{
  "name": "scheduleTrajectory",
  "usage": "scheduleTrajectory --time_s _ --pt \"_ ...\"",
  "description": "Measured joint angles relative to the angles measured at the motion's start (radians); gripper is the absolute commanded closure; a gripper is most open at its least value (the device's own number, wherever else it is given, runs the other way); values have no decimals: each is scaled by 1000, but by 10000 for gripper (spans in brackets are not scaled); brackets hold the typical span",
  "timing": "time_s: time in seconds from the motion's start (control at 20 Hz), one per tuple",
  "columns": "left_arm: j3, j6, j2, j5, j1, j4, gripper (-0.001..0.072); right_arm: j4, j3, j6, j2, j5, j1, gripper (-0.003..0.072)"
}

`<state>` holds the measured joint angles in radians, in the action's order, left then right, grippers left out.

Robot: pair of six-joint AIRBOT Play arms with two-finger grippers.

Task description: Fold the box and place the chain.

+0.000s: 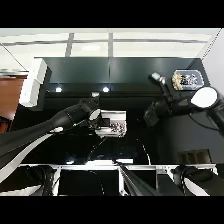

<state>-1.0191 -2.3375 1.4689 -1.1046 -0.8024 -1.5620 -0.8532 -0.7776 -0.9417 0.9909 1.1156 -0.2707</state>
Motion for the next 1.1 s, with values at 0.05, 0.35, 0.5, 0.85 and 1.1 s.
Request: scheduleTrajectory --time_s 0.05,0.35,0.5,0.85,1.1 --pt "0 0 0 0 0 0 675 17 47 43 -1 -27 6 -26" --pt "0 0 0 0 0 0 675 81 260 499 -2 -243 -58 -20" --pt "0 0 0 0 0 0 675 156 296 756 10 -319 -105 -19" --pt "0 0 0 0 0 0 675 402 317 1183 91 -406 -133 225" --pt "0 0 0 0 0 0 675 447 318 1278 128 -430 -136 225"
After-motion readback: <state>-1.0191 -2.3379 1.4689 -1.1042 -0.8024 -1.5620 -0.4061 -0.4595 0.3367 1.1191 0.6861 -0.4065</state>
